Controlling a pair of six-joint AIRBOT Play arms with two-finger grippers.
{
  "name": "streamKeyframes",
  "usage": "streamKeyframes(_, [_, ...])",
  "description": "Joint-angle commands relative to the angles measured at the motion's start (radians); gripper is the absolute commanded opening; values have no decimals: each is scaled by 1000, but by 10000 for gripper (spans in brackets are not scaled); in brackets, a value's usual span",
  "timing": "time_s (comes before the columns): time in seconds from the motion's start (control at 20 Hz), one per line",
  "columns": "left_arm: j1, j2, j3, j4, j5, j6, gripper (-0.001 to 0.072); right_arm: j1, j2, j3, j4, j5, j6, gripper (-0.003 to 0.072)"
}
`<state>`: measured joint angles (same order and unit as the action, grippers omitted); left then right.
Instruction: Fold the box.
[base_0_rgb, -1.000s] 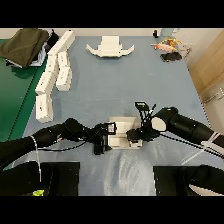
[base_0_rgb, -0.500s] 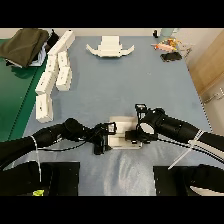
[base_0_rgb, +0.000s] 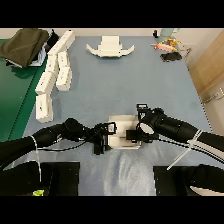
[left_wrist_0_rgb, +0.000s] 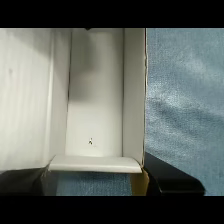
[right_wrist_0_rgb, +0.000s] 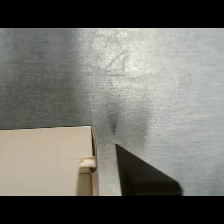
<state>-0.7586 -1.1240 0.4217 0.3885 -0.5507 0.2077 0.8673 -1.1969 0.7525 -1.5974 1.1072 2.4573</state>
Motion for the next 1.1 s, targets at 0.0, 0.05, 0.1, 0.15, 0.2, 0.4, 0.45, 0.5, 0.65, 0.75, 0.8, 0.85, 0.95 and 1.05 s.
streamKeyframes(0.0, [0, 0, 1, 0, -1, 1, 532, 1, 2, 7, 25, -8, -17, 458])
streamKeyframes(0.05, [0, 0, 1, 0, -1, 1, 531, 1, 2, 14, 38, -7, -27, 459])
streamKeyframes(0.1, [0, 0, 1, 0, -1, 1, 531, 1, 2, 22, 53, -5, -35, 459])
streamKeyframes(0.15, [0, 0, 1, 0, -1, 1, 532, 1, 3, 35, 64, 3, -43, 459])
streamKeyframes(0.2, [0, 0, 1, 0, 0, 1, 531, 1, 6, 50, 74, 20, -43, 459])
streamKeyframes(0.4, [0, 0, 1, 0, -1, 1, 531, -2, 39, 145, 26, 171, -76, 458])
streamKeyframes(0.45, [0, 0, 1, 0, -1, 1, 532, -3, 54, 171, -11, 221, -76, 458])
streamKeyframes(0.5, [0, 0, 1, 0, -1, 1, 532, -6, 72, 191, -43, 268, -76, 457])
streamKeyframes(0.65, [0, 0, 1, 0, -1, 1, 531, -61, 149, 206, -95, 354, -129, 371])
streamKeyframes(0.75, [0, 0, 1, 0, -1, 1, 531, -136, 188, 206, -101, 381, -201, 130])
streamKeyframes(0.8, [0, 0, 1, 0, -1, 1, 531, -186, 194, 206, -98, 382, -247, 25])
streamKeyframes(0.85, [0, 0, 1, 0, -1, 1, 532, -239, 193, 204, -89, 377, -296, 4])
streamKeyframes(0.95, [0, 0, 1, 0, -1, 1, 532, -364, 170, 188, -7, 336, -423, 4])
streamKeyframes(1.05, [0, 0, 1, 0, -1, 1, 532, -503, 109, 176, 180, 284, -609, 4])
